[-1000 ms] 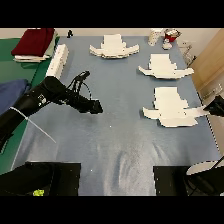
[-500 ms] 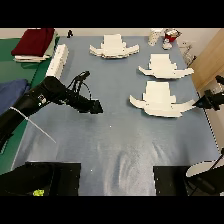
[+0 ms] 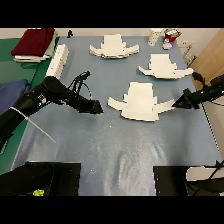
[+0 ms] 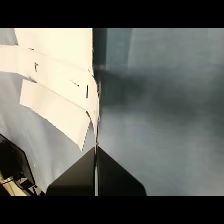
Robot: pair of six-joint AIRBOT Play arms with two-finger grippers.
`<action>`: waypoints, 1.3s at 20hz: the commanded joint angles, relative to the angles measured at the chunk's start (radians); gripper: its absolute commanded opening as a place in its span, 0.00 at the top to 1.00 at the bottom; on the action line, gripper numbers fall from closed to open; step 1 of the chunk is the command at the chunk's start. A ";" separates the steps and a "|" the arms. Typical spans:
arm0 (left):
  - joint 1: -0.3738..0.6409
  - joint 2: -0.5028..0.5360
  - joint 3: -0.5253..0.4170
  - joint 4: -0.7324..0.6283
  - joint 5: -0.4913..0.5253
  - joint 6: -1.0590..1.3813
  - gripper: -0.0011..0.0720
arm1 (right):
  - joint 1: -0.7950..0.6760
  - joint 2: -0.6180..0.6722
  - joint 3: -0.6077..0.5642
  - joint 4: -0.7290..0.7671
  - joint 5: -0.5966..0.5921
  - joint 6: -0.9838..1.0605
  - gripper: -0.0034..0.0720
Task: Fold the box.
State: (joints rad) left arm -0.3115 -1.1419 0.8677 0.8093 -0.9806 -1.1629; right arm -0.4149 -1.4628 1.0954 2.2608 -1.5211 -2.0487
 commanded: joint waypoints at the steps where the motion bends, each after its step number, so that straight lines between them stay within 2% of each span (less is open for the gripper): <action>1: 0.001 0.000 0.000 0.003 -0.011 0.011 0.24 | 0.076 0.159 -0.230 -0.005 0.181 0.054 0.95; 2: 0.001 0.000 0.000 0.003 -0.015 0.022 0.24 | 0.094 0.179 -0.269 -0.005 0.237 0.055 0.87; 3: 0.001 0.000 0.000 0.003 -0.017 0.023 0.24 | 0.108 0.180 -0.282 -0.006 0.274 0.060 0.68; 4: 0.001 0.000 0.000 0.003 -0.018 0.023 0.24 | 0.119 0.175 -0.283 -0.007 0.304 0.063 0.64; 8: 0.001 0.000 0.000 -0.002 -0.017 0.022 0.24 | 0.137 0.158 -0.282 -0.004 0.381 0.069 0.66; 11: 0.000 0.000 0.000 -0.003 -0.017 0.021 0.25 | 0.159 0.134 -0.279 -0.002 0.381 0.070 0.67; 12: 0.000 0.000 0.000 -0.003 -0.016 0.020 0.25 | 0.176 0.126 -0.279 -0.002 0.381 0.069 0.78; 13: 0.000 0.000 0.000 -0.003 -0.016 0.018 0.37 | 0.198 0.119 -0.277 -0.001 0.388 0.069 0.84; 14: 0.000 0.000 0.000 -0.003 -0.016 0.019 0.51 | 0.224 0.113 -0.275 0.000 0.404 0.069 0.84; 15: 0.000 0.000 0.000 -0.003 -0.017 0.019 0.50 | 0.245 0.111 -0.270 0.001 0.417 0.069 0.85; 16: 0.000 0.000 0.000 -0.003 -0.018 0.019 0.50 | 0.266 0.111 -0.264 0.002 0.420 0.065 0.93; 17: 0.001 0.000 0.000 -0.002 -0.018 0.019 0.50 | 0.283 0.111 -0.261 0.003 0.413 0.065 0.95; 20: 0.013 0.000 0.008 -0.003 -0.019 0.019 0.50 | 0.341 0.114 -0.261 0.008 0.341 0.061 0.95; 22: 0.064 0.000 0.024 -0.003 -0.057 0.019 0.49 | 0.399 0.154 -0.306 0.008 0.314 0.051 0.95; 24: 0.143 0.000 0.029 -0.010 -0.140 0.020 0.21 | 0.459 0.246 -0.409 0.013 0.322 0.051 0.95; 26: 0.220 -0.007 0.029 -0.011 -0.202 0.029 0.21 | 0.509 0.368 -0.520 0.016 0.364 0.076 0.95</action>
